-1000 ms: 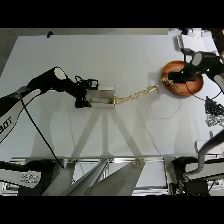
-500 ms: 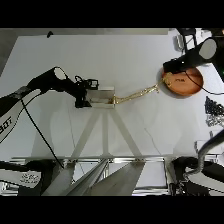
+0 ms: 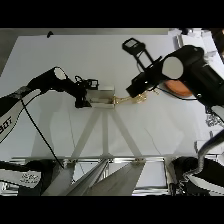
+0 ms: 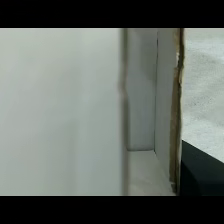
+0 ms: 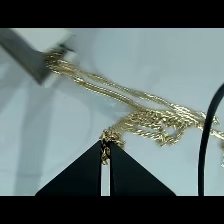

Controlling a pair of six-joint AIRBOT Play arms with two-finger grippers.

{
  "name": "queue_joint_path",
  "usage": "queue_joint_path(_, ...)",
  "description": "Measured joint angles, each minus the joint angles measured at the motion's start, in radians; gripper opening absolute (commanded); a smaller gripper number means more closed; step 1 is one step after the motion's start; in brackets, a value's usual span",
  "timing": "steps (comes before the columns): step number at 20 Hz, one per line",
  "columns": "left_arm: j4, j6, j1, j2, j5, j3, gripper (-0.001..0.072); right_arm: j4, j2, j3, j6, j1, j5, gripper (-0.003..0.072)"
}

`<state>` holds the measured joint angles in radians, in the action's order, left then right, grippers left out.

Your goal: Fold the box and place the chain.

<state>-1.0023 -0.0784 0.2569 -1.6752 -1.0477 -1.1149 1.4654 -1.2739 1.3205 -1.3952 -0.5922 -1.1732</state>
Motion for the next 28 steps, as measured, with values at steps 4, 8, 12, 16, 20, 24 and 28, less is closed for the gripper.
queue_joint_path(4, 0.0, 0.0, 0.0, 0.0, 0.0, 0.0, 0.0017, -0.191, -0.067, 0.0, 0.129, -0.044, 0.107, 0.001)
queue_joint_path(8, 0.0, 0.0, 0.0, 0.0, 0.0, 0.0, 0.0017, -0.312, -0.13, 0.0, 0.213, -0.054, 0.268, 0.001)
queue_joint_path(12, 0.0, 0.0, 0.0, 0.0, 0.0, 0.0, 0.0017, -0.354, -0.171, 0.0, 0.238, -0.043, 0.398, 0.0012)
queue_joint_path(16, 0.0, 0.0, 0.0, 0.0, 0.0, 0.0, 0.0017, -0.367, -0.202, 0.0, 0.241, -0.026, 0.467, 0.0018)
queue_joint_path(20, 0.0, 0.0, 0.0, 0.0, 0.0, 0.0, 0.0017, -0.371, -0.213, 0.0, 0.241, -0.02, 0.486, 0.0206)
queue_joint_path(24, 0.0, 0.0, 0.0, 0.0, 0.0, 0.0, 0.0017, -0.367, -0.216, 0.0, 0.25, -0.018, 0.449, 0.0207)
queue_joint_path(28, 0.0, 0.0, 0.0, 0.0, 0.0, 0.0, 0.0017, -0.351, -0.216, 0.0, 0.267, -0.002, 0.391, 0.0369)
